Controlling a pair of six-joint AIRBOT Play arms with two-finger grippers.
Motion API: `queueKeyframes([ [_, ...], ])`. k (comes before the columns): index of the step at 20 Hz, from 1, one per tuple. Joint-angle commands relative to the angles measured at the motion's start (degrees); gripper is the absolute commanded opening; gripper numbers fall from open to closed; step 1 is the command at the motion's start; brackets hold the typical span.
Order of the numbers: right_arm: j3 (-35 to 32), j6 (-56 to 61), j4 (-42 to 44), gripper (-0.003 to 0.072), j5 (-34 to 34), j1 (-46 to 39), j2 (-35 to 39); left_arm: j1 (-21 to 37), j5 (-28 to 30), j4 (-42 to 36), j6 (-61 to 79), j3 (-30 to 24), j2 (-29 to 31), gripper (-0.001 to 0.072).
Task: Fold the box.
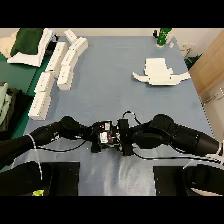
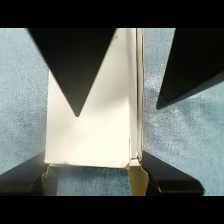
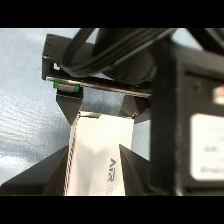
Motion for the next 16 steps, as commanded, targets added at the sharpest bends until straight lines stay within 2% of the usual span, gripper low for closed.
queueKeyframes([
  [1, 0.0, 2.38, 0.11, 0.0493, -0.37, 0.04, 2.51, 0.04, 0.04, 0.0, -0.02, 0.04, -0.02, 0.0479],
  [2, -0.02, 5.66, 0.24, 0.0483, -0.85, 0.04, 3.74, 0.04, 0.04, 0.0, -0.04, 0.04, -0.02, 0.0479],
  [3, -0.07, 9.53, 0.85, 0.0437, -1.86, 0.02, 5.16, 0.04, 0.04, 0.0, -0.04, 0.04, -0.02, 0.048],
  [5, -2.49, 14.53, 1.81, 0.0262, -0.46, 0.0, 8.22, 0.04, 0.02, 0.0, -0.02, 0.04, -0.02, 0.048],
  [6, -5.03, 16.57, 2.4, 0.0244, 3.06, 0.0, 10.01, 0.04, 0.04, 0.0, -0.04, 0.04, -0.02, 0.0479],
  [7, -8.66, 19.02, 3.63, 0.0032, 8.33, 0.0, 12.24, 0.04, 0.04, 0.0, -0.02, 0.04, -0.02, 0.0479],
  [8, -12.55, 22.25, 5.51, 0.0002, 14.6, 0.04, 14.4, 0.04, 0.02, 0.0, -0.02, 0.04, -0.02, 0.0479],
  [10, -20.41, 29.38, 10.4, 0.0002, 26.77, 0.63, 18.73, 0.04, 0.04, 0.0, -0.02, 0.04, -0.02, 0.0479],
  [12, -26.14, 36.72, 10.54, 0.0002, 36.54, 1.64, 21.66, 0.04, 0.02, 0.0, -0.02, 0.04, -0.02, 0.0479],
  [14, -29.03, 38.77, 10.54, 0.0002, 41.77, 1.66, 21.99, 0.04, 0.04, 0.0, -0.02, 0.04, -0.02, 0.048],
  [16, -29.83, 39.1, 10.56, 0.0002, 42.14, 1.66, 20.76, 0.04, 0.02, 0.0, -0.02, 0.04, -0.02, 0.0479],
])
